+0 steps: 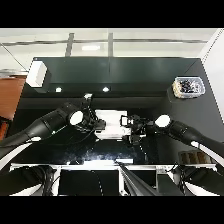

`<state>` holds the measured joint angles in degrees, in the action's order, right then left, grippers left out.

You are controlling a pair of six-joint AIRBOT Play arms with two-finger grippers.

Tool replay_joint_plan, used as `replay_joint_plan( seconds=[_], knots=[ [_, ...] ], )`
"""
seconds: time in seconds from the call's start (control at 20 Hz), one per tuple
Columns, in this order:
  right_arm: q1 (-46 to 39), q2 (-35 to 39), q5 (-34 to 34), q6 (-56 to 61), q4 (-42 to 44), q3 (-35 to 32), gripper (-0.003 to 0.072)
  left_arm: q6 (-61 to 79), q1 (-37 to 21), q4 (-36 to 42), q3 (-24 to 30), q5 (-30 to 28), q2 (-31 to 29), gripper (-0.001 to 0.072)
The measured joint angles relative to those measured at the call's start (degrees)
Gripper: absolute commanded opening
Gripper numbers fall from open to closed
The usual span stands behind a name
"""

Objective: Fold the box and place the chain.

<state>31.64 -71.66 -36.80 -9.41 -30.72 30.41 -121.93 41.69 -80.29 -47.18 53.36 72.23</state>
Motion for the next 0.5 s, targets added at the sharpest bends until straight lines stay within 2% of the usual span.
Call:
replay_joint_plan(
  seconds=[0.05, 0.2, 0.3, 0.35, 0.4, 0.45, 0.5],
  knots=[
    [0.0, 0.0, 0.0, 0.0, 0.0, 0.0, 0.0526, -0.7, 0.3, -0.6, -0.5, 0.3, 0.5, 0.0395],
    [0.0, 0.0, 0.0, 0.0, 0.0, 0.0, 0.0526, -2.1, 1.2, -2.4, -2.5, 1.9, 3.0, 0.0379],
    [0.0, 0.0, 0.0, 0.0, 0.0, 0.0, 0.0526, -3.0, 1.7, -3.4, -4.0, 3.8, 4.7, 0.0324],
    [0.0, 0.0, 0.0, 0.0, 0.0, 0.0, 0.0526, -3.3, 1.9, -3.6, -4.6, 4.6, 5.3, 0.0322],
    [0.0, 0.0, 0.0, 0.0, 0.0, 0.0, 0.0526, -3.9, 2.1, -3.8, -5.2, 4.8, 5.8, 0.0247],
    [0.0, 0.0, 0.0, 0.0, 0.0, 0.0, 0.0526, -4.5, 2.3, -4.0, -5.6, 5.4, 6.2, 0.0214],
    [0.0, 0.0, 0.0, 0.0, 0.0, 0.0, 0.0526, -4.9, 2.6, -4.2, -6.0, 5.8, 6.5, 0.0213]
  ],
)
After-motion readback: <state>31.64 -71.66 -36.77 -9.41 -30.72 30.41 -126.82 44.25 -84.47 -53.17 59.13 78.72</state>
